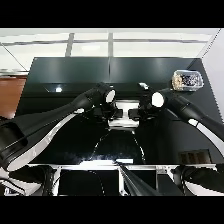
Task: Fold the box and place the chain.
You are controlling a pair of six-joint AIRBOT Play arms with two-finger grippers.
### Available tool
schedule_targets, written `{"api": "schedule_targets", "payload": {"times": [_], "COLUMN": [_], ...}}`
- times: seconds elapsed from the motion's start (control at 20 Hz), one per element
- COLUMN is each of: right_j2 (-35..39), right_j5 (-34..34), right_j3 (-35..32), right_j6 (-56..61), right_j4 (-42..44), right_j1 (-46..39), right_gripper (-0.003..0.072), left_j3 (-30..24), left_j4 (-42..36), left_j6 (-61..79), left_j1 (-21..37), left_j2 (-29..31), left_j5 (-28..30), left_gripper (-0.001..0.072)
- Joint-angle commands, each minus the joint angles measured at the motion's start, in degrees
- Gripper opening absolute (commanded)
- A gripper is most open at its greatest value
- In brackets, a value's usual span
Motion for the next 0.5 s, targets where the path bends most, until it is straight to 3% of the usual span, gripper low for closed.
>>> {"api": "schedule_targets", "payload": {"times": [0.0, 0.35, 0.4, 0.45], "right_j2": [-2.91, -6.01, -6.01, -6.01], "right_j5": [3.89, 8.31, 8.37, 8.35], "right_j3": [3.78, 5.70, 5.70, 5.70], "right_j6": [7.39, 15.39, 15.65, 16.22], "right_j4": [-7.28, -9.66, -9.68, -9.70], "right_j1": [3.41, 4.72, 4.72, 4.72], "right_gripper": [0.0305, 0.0304, 0.0228, 0.0222], "left_j3": [0.04, 0.04, 0.04, 0.04], "left_j4": [0.04, 0.07, 0.07, 0.07], "left_j6": [-0.02, -0.02, -0.02, -0.02], "left_j1": [0.02, 0.02, 0.02, 0.02], "left_j2": [-0.04, -0.04, -0.04, -0.04], "left_j5": [0.09, 0.07, 0.07, 0.07], "left_gripper": [0.0028, 0.0028, 0.0028, 0.0028]}}
